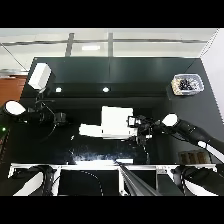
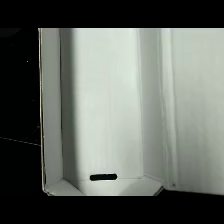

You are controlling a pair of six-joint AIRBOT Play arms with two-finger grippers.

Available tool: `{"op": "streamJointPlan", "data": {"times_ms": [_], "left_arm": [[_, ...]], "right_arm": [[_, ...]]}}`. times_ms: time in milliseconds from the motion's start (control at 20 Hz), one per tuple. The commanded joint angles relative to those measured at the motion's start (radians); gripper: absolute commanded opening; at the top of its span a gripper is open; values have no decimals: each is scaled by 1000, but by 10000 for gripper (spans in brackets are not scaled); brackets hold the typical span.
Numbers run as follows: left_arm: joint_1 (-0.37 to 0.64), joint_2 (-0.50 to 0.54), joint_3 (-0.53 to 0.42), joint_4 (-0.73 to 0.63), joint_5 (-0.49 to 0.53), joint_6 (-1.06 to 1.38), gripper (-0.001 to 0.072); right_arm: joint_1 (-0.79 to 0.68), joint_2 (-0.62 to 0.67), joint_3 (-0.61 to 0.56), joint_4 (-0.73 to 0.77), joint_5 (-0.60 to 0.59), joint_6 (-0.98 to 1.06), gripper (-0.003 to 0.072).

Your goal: Fold the box and place the chain.

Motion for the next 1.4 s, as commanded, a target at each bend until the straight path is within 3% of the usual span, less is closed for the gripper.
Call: {"op": "streamJointPlan", "data": {"times_ms": [0, 200, 300, 550, 950, 1000, 1050, 1150, 1200, 1350], "left_arm": [[39, -126, -19, -132, -113, -95, 29], [0, -280, -19, -330, -114, 22, 27], [-66, -315, -19, -332, -79, 21, 27], [-182, -337, -18, -433, -54, 122, 27], [-190, -335, 7, -472, -77, 274, 33], [-190, -333, 15, -472, -78, 295, 82], [-190, -332, 25, -475, -77, 309, 183], [-190, -330, 52, -475, -84, 308, 564], [-192, -330, 66, -478, -91, 309, 699], [-199, -330, 92, -488, -105, 309, 708]], "right_arm": [[0, 0, 0, 0, 0, 0, 323], [0, 0, 0, 0, 0, 0, 323], [1, 0, 0, 0, 0, 0, 323], [0, 0, 0, 0, 0, 0, 323], [0, 0, 0, 0, 0, 0, 323], [0, 0, 0, 1, 0, 0, 323], [0, 0, 0, 0, 0, 0, 323], [0, 0, 0, 1, 0, 0, 323], [0, 0, 0, 0, 0, 0, 323], [0, 0, 0, 1, 0, 0, 323]]}}
